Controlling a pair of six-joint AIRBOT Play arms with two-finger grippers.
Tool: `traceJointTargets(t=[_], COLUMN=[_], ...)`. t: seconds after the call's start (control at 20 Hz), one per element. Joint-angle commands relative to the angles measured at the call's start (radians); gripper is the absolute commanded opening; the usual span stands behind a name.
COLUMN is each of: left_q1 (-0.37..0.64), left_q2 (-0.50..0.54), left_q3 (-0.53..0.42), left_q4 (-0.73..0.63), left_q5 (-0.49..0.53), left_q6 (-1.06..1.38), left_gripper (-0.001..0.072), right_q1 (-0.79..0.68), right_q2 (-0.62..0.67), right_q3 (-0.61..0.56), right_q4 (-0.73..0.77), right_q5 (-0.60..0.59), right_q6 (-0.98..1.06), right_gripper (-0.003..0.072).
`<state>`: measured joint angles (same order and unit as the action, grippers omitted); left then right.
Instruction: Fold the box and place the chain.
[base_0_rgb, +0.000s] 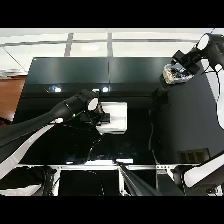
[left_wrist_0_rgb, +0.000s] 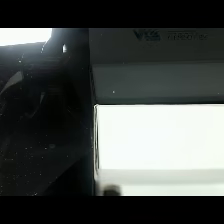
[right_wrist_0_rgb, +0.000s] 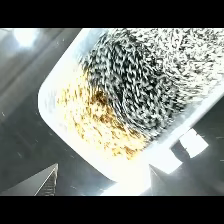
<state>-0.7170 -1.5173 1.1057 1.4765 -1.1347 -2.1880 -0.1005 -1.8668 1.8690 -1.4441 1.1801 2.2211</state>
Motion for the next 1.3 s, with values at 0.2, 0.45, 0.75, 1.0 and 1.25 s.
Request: traceJointTargets(t=[0.2, 0.45, 0.75, 1.0, 1.25], left_q1=[0.001, 0.001, 0.001, 0.001, 0.001], left_q2=[0.0, 0.0, 0.0, 0.0, 0.0], left_q3=[0.001, 0.001, 0.001, 0.001, 0.001], left_q4=[0.0, 0.0, 0.001, 0.0, 0.0], left_q5=[0.001, 0.001, 0.002, 0.001, 0.001], left_q6=[0.0, 0.0, 0.0, 0.0, 0.0], left_gripper=[0.0027, 0.0027, 0.0027, 0.0027, 0.0027], right_q1=[-0.053, -0.053, -0.068, -0.094, -0.101], right_q2=[-0.151, -0.188, -0.184, -0.174, -0.179], right_q3=[0.088, 0.088, 0.119, 0.163, 0.163], right_q4=[0.243, 0.239, 0.3, 0.302, 0.233], right_q5=[-0.021, -0.033, -0.01, 0.026, 0.062], right_q6=[0.055, 0.058, 0.007, 0.008, 0.008], right_gripper=[0.0595, 0.0595, 0.0595, 0.0595, 0.0558])
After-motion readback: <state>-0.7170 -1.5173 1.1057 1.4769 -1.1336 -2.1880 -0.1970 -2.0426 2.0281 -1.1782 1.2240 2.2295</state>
